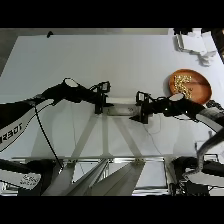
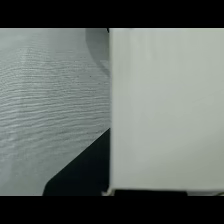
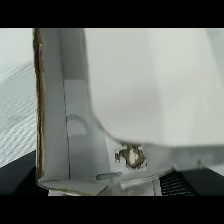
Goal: Fold the box and place the chain.
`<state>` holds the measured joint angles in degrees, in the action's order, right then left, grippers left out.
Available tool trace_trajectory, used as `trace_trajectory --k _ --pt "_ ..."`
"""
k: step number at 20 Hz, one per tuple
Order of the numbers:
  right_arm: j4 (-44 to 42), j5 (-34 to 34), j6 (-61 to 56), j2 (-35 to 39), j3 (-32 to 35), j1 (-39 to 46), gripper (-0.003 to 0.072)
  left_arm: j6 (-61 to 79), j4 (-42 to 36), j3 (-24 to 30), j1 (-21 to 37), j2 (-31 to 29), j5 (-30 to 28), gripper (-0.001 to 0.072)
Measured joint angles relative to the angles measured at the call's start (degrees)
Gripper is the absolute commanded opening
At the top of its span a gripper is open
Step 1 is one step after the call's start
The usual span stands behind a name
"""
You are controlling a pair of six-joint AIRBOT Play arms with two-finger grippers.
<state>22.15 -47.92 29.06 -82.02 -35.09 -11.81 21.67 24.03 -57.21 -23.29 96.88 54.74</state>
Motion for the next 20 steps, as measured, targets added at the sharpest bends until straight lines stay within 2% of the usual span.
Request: trace_trajectory --k 4,5,7,8,20 --pt "-0.87 -0.15 3.96 -1.62 -0.17 -1.18 0.0635 0.02 0.02 0.02 0.00 0.00 0.07 0.0006" --pt "-1.07 -0.15 4.46 -1.81 -0.20 -1.33 0.0593 0.02 0.02 0.00 0.00 0.00 0.07 0.0006" --pt "-1.31 -0.07 5.05 -2.01 -0.24 -1.49 0.0427 0.04 0.02 0.02 0.00 0.00 0.11 0.0006" --pt "-1.33 -0.09 5.20 -2.05 -0.24 -1.51 0.0401 0.04 0.04 0.02 0.00 0.00 0.11 0.0006" --pt "-1.42 -0.42 5.88 -2.19 -0.24 -1.62 0.0401 -0.04 0.00 0.00 0.00 0.00 -0.02 0.0006"
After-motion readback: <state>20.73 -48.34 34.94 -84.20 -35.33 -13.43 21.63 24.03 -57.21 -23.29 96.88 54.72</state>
